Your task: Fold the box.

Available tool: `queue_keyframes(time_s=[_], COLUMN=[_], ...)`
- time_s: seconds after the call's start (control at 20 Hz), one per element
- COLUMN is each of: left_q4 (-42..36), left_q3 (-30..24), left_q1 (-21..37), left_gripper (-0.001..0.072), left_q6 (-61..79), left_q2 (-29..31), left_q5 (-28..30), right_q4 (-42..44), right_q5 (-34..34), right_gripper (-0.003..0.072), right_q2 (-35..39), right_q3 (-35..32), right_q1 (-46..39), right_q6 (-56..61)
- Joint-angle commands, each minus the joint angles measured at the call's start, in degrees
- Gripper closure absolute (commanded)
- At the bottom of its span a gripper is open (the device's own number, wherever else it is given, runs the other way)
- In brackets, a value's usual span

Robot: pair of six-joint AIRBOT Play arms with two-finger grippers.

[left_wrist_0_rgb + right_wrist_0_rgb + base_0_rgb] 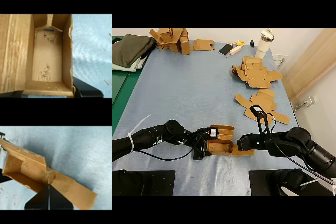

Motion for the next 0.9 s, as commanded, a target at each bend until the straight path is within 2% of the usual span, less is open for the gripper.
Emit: queue_keyframes(time_s=[0.0,0.25,0.3,0.5,0.65,0.85], left_q4=[0.09,0.52,0.74,2.14,8.35,8.96], left_q3=[0.07,0.07,0.07,0.04,0.04,0.11], left_q1=[0.0,0.0,0.0,0.02,0.13,0.11], left_gripper=[0.0092,0.0075,-0.0009,-0.0009,-0.0009,-0.0008], left_q6=[0.09,0.26,0.26,0.15,-3.8,-4.55], left_q2=[0.0,0.0,0.0,0.0,0.15,0.83], left_q5=[-0.22,-0.66,-0.83,-0.96,-1.38,-1.36], right_q4=[0.59,0.17,0.17,0.17,0.17,0.17], right_q5=[-0.22,-0.17,-0.17,-0.24,-0.24,-0.24], right_gripper=[0.0683,0.0683,0.0684,0.0684,0.0684,0.0684], right_q2=[0.11,0.09,0.07,0.07,0.07,0.07], right_q3=[0.13,0.13,0.13,0.13,0.13,0.13], right_q1=[0.0,-0.02,0.0,0.0,0.0,0.0], right_q6=[2.86,3.8,4.26,4.61,4.61,4.61])
